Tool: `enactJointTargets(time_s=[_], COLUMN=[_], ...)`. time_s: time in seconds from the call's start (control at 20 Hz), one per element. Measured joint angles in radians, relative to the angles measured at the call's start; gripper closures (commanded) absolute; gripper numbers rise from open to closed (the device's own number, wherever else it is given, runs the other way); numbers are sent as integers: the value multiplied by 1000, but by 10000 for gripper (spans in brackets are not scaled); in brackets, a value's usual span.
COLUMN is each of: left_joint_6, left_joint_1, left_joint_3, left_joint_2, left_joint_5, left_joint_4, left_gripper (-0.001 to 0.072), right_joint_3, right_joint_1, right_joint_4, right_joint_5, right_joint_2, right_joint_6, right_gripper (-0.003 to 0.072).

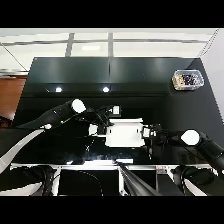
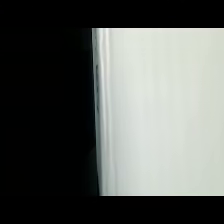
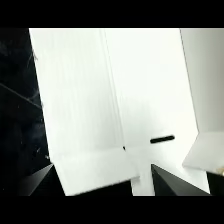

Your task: Fold the box and place the chain.

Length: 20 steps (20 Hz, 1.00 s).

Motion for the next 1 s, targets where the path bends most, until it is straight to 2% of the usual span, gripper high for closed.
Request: enactJointTargets(time_s=[0.3, 1.0], left_joint_6=[-3, -7], left_joint_1=[0, 0], left_joint_3=[0, 0], left_joint_2=[0, 0], left_joint_5=[0, 0], left_joint_4=[-1, -1], left_gripper=[679, 681], right_joint_3=[23, 101], right_joint_1=[23, 6], right_joint_4=[81, 8], right_joint_5=[-79, -140], right_joint_2=[0, 0], right_joint_6=[5, 21], right_gripper=[-18, -17])
